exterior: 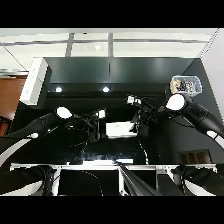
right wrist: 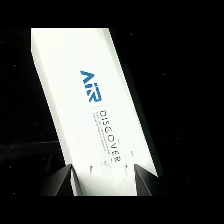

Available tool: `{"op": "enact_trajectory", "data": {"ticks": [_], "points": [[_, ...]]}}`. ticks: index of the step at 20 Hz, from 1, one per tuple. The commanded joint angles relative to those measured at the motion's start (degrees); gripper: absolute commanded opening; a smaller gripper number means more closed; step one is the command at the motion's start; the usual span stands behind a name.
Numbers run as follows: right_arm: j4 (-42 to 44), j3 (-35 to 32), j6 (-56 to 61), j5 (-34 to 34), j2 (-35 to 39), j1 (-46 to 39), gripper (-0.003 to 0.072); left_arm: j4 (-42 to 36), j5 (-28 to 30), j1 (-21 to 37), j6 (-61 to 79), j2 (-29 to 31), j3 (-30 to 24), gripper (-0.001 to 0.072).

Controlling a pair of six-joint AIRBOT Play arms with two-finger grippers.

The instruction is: Fold the box and place the chain.

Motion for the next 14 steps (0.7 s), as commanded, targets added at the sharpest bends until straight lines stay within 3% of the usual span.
{"op": "enact_trajectory", "data": {"ticks": [1,14], "points": [[0.09,-0.02,0.0,-0.61,0.39,0.02,0.0432,0.04,-0.13,-0.04,0.11,-0.04,-0.04,0.0399],[-2.29,1.51,-2.19,-2.58,0.39,2.62,0.0433,0.04,-0.13,-0.04,0.11,-0.04,-0.04,0.0399]]}}
